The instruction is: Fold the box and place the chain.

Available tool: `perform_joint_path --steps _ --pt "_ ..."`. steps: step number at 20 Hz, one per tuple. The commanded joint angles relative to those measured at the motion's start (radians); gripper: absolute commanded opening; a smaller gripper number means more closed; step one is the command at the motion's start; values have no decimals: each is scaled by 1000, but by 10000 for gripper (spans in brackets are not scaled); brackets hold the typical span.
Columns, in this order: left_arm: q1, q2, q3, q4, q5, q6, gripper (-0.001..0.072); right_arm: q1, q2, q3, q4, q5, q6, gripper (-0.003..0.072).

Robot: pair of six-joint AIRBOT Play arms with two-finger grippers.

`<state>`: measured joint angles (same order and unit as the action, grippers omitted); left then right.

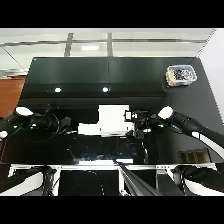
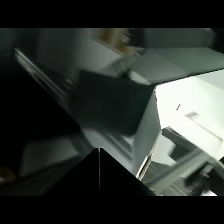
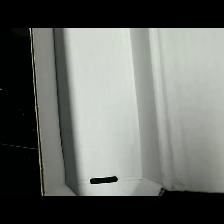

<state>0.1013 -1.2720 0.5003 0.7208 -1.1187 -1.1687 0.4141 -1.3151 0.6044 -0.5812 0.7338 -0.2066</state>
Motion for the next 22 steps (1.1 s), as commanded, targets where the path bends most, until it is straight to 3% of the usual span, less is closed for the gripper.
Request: perform_joint_path --steps 1,5,10,11,13,16,22 --pt "-69 -103 -6 -183 -7 106 23 0 -1 0 0 0 0 271" --pt "-152 -122 -6 -259 -9 205 24 0 -1 0 0 0 0 272" --pt "-158 -122 12 -267 -39 282 29 0 -1 0 0 0 0 271" --pt "-158 -122 27 -266 -55 296 123 0 -1 0 0 0 0 271" --pt "-158 -122 60 -265 -84 301 543 0 -1 0 0 0 0 272" --pt "-164 -122 108 -264 -107 271 720 0 -1 0 0 0 0 272" --pt "-241 -122 193 -222 -126 196 698 0 -1 0 0 0 0 272"
